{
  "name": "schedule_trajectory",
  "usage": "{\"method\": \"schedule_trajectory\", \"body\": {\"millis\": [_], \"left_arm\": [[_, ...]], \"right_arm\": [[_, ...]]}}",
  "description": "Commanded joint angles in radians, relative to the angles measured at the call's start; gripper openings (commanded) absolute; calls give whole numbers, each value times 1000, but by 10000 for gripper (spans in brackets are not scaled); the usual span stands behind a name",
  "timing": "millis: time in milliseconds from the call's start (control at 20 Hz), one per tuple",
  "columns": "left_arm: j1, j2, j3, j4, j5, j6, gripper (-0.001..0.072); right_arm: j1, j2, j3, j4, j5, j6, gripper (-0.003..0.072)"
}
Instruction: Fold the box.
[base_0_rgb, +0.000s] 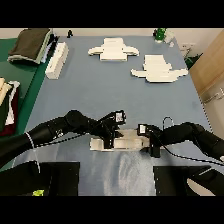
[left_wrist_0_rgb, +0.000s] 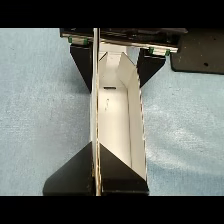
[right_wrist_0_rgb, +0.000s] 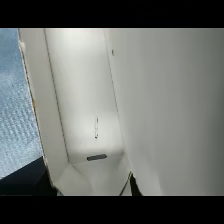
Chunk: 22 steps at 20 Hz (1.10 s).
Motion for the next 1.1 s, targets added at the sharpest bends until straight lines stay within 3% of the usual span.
{"method": "schedule_trajectory", "body": {"millis": [0,850,900,950,1000,1050], "left_arm": [[0,1,0,0,1,0,16],[0,1,0,-6,-16,0,19],[0,1,0,-6,-15,0,138],[0,1,0,-16,-3,-1,430],[0,1,2,-28,8,-2,483],[0,3,5,-31,10,-2,483]], "right_arm": [[1,1,0,0,-2,0,508],[1,1,0,0,-2,0,508],[1,1,0,0,-2,0,508],[1,1,0,0,-2,0,508],[1,1,0,0,-2,0,508],[1,1,0,0,-2,0,508]]}}
